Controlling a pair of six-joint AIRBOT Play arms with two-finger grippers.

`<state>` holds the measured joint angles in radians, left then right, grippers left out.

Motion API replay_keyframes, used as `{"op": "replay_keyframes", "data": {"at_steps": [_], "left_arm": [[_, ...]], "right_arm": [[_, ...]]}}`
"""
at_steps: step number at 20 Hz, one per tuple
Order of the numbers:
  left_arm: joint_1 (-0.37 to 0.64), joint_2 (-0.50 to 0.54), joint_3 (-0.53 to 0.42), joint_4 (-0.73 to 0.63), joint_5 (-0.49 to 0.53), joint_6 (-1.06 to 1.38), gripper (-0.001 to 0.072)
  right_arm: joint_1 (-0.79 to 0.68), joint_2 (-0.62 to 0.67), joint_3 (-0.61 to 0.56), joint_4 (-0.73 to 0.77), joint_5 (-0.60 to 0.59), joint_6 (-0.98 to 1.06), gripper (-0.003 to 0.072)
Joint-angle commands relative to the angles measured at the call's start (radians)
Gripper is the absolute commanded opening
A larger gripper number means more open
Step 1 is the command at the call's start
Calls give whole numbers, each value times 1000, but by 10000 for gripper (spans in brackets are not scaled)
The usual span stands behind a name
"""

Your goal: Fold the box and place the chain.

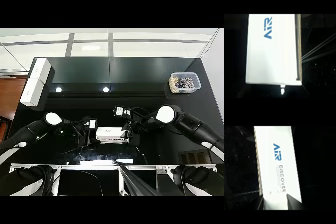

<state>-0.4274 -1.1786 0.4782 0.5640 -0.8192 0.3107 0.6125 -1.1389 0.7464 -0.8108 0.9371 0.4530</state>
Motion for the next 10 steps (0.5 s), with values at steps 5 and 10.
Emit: {"op": "replay_keyframes", "data": {"at_steps": [5,10], "left_arm": [[-1,0,0,0,0,0,463],[-1,0,0,0,0,0,463]], "right_arm": [[1,-3,-5,-2,-19,3,321],[1,-5,-7,-2,-25,3,391]]}}
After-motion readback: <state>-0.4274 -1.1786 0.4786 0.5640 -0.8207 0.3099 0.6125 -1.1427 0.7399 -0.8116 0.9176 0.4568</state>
